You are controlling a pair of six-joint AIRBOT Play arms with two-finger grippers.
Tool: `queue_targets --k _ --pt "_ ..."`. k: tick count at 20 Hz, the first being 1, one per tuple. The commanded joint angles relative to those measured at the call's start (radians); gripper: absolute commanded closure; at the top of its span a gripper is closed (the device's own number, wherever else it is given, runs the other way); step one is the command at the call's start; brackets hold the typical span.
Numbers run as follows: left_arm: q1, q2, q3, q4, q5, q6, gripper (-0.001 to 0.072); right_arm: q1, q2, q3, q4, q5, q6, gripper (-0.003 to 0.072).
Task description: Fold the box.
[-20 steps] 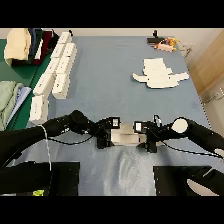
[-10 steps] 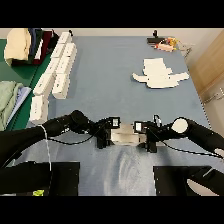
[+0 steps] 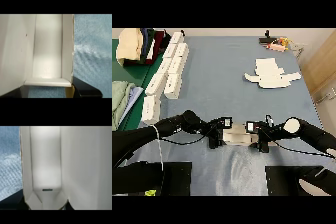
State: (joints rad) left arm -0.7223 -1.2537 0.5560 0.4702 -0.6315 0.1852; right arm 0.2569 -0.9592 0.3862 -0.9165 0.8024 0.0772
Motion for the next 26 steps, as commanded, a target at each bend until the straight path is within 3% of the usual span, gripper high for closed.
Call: queue_targets --k 1,18,20,26 --pt "-0.001 0.0 0.0 0.0 -0.006 0.0 0.0184 0.001 0.001 0.001 0.0 0.0 0.0 0.0181" --pt "-0.001 0.0 0.0 0.0 -0.006 0.0 0.0184 0.001 0.001 0.001 0.0 0.001 0.0 0.0179" --pt "-0.001 0.0 0.0 0.0 -0.006 0.0 0.0184 0.001 0.001 0.003 0.009 0.008 0.0 -0.0028" --pt "-0.001 0.0 0.0 0.0 -0.007 0.0 0.0184 0.001 0.071 0.009 -0.101 0.042 0.001 -0.0026"
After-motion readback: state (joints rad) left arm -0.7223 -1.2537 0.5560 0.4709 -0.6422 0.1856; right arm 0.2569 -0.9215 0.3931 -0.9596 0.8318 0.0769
